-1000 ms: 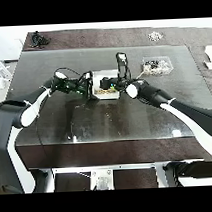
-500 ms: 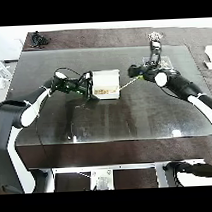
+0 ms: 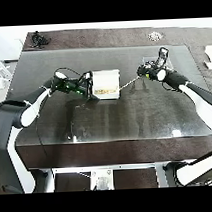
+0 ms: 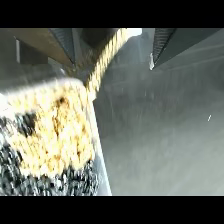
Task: Fold the box and place the chain.
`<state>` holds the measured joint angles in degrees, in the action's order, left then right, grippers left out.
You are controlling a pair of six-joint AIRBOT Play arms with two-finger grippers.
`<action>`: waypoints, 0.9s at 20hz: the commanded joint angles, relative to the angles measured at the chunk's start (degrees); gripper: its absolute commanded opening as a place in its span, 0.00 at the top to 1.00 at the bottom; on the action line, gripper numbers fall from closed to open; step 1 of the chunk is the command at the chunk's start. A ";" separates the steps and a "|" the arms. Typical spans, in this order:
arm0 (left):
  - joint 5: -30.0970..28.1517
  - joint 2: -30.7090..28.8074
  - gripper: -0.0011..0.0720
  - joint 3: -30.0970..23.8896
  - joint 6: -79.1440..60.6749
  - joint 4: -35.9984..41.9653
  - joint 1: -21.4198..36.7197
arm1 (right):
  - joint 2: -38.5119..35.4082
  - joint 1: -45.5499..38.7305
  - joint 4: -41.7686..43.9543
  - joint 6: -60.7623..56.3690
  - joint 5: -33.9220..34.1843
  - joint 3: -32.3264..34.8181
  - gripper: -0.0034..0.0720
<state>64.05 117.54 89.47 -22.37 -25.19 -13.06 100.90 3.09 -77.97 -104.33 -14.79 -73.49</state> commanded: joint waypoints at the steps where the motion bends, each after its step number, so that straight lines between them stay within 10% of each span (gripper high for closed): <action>1: -0.09 -0.02 0.36 0.00 -0.02 -0.02 0.04 | 4.44 -0.44 1.33 0.20 0.22 -4.76 0.23; 4: -0.09 -0.02 0.36 0.02 -0.02 -0.02 0.04 | 4.44 -0.55 1.31 2.62 0.26 -4.83 0.48; 6: -0.09 -0.02 0.36 0.00 -0.02 -0.02 0.04 | 4.42 -0.55 1.38 2.75 0.15 -4.92 0.94; 10: -0.07 -0.04 0.36 0.00 -0.02 -0.02 0.04 | 0.39 0.22 1.49 2.36 -1.05 -4.90 0.95; 18: -0.09 -0.02 0.36 0.00 -0.02 -0.02 0.02 | -32.92 13.75 -9.81 2.60 -6.43 -4.87 0.95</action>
<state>64.01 117.54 89.47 -22.37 -25.19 -13.06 78.08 12.08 -82.85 -101.78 -19.09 -78.32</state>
